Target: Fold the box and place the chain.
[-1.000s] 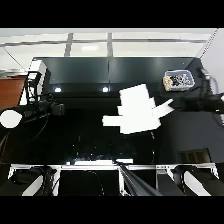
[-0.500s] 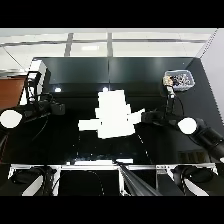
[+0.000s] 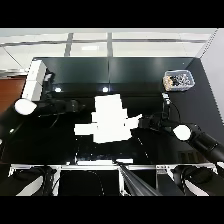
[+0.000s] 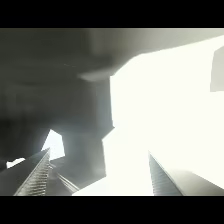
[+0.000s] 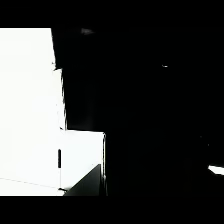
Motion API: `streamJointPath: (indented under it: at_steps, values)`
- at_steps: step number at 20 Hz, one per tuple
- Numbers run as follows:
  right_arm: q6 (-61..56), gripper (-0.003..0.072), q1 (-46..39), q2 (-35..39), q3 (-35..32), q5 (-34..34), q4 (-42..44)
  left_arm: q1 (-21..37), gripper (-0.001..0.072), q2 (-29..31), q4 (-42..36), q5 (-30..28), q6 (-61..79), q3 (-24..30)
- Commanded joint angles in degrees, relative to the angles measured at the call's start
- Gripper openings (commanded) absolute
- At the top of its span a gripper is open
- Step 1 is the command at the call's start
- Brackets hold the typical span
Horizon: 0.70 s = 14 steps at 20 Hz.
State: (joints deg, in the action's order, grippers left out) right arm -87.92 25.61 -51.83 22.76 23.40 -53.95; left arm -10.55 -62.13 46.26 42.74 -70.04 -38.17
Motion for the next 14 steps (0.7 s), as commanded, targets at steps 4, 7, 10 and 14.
streamJointPath:
  at_steps: [4,7,10,14]
  values:
    - [-0.11,0.0013,0.22,0.04,-0.13,-0.02,-0.07,-0.28,0.0707,-22.93,-19.54,14.43,13.05,-9.66]
    - [-0.13,0.0012,0.22,0.04,-0.13,-0.02,-0.04,-0.46,0.0707,-27.58,-15.08,14.97,10.36,-14.34]
    - [-0.13,0.0012,0.22,0.04,-0.13,0.11,-0.04,-0.52,0.0707,-30.18,-14.82,17.97,9.9,-17.05]
    - [-0.13,0.0013,0.22,0.04,-0.13,0.11,-0.02,-0.52,0.0679,-35.89,-22.67,32.13,21.86,-20.17]
